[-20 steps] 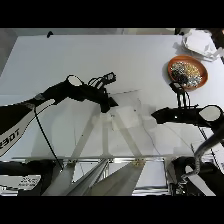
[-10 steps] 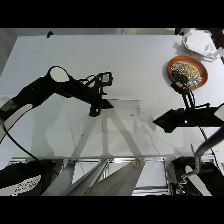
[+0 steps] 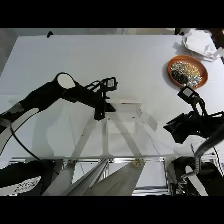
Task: Fold the box and place the chain.
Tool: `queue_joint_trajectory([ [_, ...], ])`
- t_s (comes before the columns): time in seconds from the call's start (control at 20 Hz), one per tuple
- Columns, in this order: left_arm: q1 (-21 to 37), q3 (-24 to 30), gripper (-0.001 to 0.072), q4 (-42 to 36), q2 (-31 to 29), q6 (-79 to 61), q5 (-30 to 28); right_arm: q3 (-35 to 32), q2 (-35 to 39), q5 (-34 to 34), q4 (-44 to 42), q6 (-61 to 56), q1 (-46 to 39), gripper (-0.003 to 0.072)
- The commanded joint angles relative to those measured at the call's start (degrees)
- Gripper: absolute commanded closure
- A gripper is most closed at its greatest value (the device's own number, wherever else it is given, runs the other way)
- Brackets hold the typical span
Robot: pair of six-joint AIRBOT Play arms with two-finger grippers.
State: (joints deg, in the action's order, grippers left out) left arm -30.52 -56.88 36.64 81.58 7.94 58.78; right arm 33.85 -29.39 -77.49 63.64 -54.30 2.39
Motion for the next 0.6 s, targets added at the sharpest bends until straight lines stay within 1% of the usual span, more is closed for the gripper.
queue_joint_trajectory([
  [0.0,-2.1,0.3,0.0706,-0.2,4.7,-3.4,-5.5,0.1,0.6,3.2,-0.2,2.3,0.0,0.0449],
  [0.15,-2.6,0.3,0.0704,-3.8,7.3,-5.2,-6.5,0.1,0.6,3.6,-0.1,2.3,0.0,0.0449],
  [0.25,-2.6,0.3,0.0704,-6.2,8.6,-5.4,-8.9,0.1,0.6,4.0,-0.1,2.3,0.0,0.0449],
  [0.35,-2.6,0.3,0.0703,-6.3,9.6,-5.6,-10.6,0.1,0.6,4.8,-0.1,2.3,0.0,0.0449],
  [0.55,-2.6,0.3,0.0703,-6.3,10.4,-5.6,-11.4,0.1,0.6,5.1,0.0,2.3,0.0,0.0449],
])
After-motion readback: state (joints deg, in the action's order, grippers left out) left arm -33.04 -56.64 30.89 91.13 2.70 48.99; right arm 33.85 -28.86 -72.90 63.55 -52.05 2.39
